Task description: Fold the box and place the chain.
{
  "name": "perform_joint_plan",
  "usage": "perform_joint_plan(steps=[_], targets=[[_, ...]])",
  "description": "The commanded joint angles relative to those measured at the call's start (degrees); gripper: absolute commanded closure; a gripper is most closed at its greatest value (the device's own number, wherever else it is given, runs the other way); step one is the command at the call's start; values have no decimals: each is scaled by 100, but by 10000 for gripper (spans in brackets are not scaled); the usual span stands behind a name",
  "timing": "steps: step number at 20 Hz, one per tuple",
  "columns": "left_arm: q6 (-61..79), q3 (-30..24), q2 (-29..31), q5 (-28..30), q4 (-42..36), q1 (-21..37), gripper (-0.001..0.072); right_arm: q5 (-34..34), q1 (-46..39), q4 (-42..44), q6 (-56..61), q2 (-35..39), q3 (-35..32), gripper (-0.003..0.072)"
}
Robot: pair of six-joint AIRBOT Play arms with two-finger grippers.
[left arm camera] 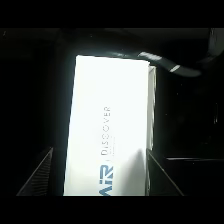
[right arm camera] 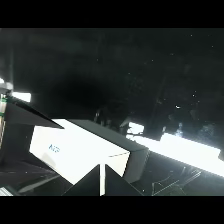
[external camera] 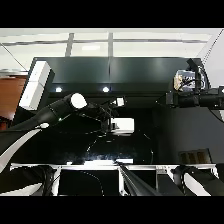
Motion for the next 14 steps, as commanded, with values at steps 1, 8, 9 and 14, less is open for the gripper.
perform_joint_plan(steps=[1, 8, 9, 14], targets=[[-81, 44, -68, -101, 24, -35, -3, -46, -2, -2, 13, 4, 2, 646], [-74, 44, -144, -103, 70, -35, -2, -61, -2, -2, 13, 4, 2, 646], [-76, 44, -144, -105, 70, -37, -2, -61, -2, -4, 13, 4, 2, 646], [-76, 44, -149, -120, 85, -37, -2, -63, -2, -4, 13, 4, 2, 646]])
